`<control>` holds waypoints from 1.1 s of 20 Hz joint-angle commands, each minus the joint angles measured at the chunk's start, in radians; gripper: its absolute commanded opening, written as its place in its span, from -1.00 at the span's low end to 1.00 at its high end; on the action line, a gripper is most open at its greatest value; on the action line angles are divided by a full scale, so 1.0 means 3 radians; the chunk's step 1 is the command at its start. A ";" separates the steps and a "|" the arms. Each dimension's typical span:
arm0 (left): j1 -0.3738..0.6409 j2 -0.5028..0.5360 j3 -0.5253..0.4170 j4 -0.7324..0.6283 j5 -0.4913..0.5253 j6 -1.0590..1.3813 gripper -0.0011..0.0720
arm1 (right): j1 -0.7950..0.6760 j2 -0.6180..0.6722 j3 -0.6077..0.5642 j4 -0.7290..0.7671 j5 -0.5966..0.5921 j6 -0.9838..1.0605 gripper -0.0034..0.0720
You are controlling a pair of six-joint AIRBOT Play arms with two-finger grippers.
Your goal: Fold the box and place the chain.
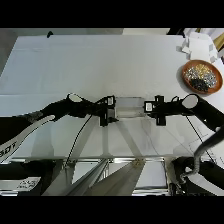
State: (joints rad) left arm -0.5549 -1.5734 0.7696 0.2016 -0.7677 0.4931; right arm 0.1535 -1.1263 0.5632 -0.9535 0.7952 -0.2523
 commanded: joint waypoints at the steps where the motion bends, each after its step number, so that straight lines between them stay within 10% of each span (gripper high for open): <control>1: -0.0001 0.0000 0.0003 0.0000 0.0000 0.0000 -0.28 | 0.0004 -0.0022 0.0000 0.0112 -0.0092 -0.0050 -0.44; 18: -0.0001 0.0000 0.0003 0.0000 0.0000 0.0001 -0.28 | 0.0259 -0.0022 -0.0001 0.0446 0.0043 -0.0033 -0.50; 22: -0.0001 0.0000 0.0003 0.0000 0.0000 0.0001 -0.28 | 0.0252 -0.0022 -0.0001 0.0125 0.0039 0.0154 -0.21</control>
State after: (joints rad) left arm -0.5549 -1.5730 0.7696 0.2035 -0.7677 0.4976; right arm 0.2279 -1.1320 0.5632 -0.8463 0.8150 -0.2455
